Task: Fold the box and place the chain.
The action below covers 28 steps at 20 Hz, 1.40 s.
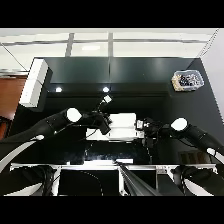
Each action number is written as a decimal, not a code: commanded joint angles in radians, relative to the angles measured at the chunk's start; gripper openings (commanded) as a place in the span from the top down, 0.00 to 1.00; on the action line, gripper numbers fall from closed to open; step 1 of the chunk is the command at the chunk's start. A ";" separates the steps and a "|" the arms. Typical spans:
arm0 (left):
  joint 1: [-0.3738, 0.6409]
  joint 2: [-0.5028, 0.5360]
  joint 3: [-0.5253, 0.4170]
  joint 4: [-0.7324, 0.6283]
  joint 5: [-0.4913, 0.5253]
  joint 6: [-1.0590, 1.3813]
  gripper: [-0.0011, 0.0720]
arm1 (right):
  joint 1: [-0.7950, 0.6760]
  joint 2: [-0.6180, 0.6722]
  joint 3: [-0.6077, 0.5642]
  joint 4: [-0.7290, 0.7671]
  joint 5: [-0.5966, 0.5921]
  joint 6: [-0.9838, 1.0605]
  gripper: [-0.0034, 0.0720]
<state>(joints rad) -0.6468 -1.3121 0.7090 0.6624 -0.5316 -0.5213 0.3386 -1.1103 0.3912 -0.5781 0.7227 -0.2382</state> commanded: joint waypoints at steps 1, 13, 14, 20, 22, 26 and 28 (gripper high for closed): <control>0.042 0.030 0.059 0.113 -0.048 -0.030 0.95 | 0.000 0.000 -0.001 0.002 -0.002 0.002 0.33; 0.324 0.278 -0.085 0.351 -0.546 0.190 0.71 | 0.000 0.000 -0.001 0.002 -0.002 0.002 0.33; 0.323 0.275 -0.094 0.350 -0.522 0.226 0.39 | 0.000 0.000 -0.001 0.002 -0.002 0.002 0.33; 0.245 0.189 -0.098 0.134 -0.375 0.261 0.02 | 0.000 0.000 -0.001 0.002 -0.002 0.002 0.33; 0.203 0.154 -0.098 0.100 -0.330 0.274 0.02 | 0.000 0.000 -0.001 0.002 -0.002 0.002 0.33; 0.088 0.141 -0.098 0.092 -0.253 0.446 0.03 | 0.000 0.000 -0.001 0.002 -0.002 0.002 0.33; 0.055 0.138 -0.098 0.093 -0.205 0.447 0.05 | 0.000 0.000 -0.001 0.002 -0.002 0.002 0.33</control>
<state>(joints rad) -0.5346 -1.1633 0.6113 0.7715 -0.8143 -0.1287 0.3386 -1.1103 0.3912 -0.5774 0.7204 -0.2359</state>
